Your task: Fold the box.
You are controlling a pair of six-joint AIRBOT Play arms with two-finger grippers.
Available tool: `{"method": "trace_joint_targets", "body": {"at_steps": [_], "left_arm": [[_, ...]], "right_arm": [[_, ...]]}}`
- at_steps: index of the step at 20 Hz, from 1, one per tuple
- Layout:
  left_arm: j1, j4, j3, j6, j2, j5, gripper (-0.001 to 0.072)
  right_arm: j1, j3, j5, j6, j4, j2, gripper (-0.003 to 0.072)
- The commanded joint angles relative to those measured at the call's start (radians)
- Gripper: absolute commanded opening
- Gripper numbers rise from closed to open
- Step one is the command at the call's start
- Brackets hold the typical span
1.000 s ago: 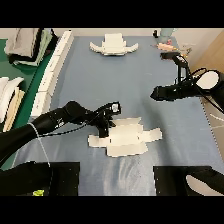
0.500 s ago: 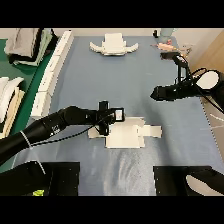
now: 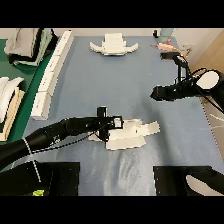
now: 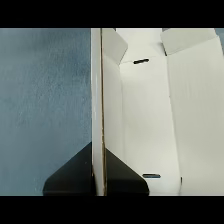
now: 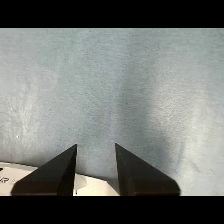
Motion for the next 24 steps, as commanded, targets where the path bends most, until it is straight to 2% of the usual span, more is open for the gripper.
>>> {"method": "trace_joint_targets", "body": {"at_steps": [1,8,19,24], "left_arm": [[-0.010,-0.013,-0.027,0.000,0.000,0.021,0.0007],[-0.095,-0.014,-0.027,-0.054,0.000,-0.051,0.0009],[-0.093,-0.015,-0.011,-0.080,0.018,-0.060,0.0010],[-0.014,-0.017,0.034,-0.079,0.018,-0.183,0.0010]], "right_arm": [[0.000,0.000,0.000,0.000,0.002,0.000,0.0354],[0.001,0.000,0.000,0.000,0.002,0.000,0.0354],[0.000,0.000,0.000,0.000,0.002,0.000,0.0354],[0.000,0.000,0.000,0.000,0.002,0.000,0.0354]]}}
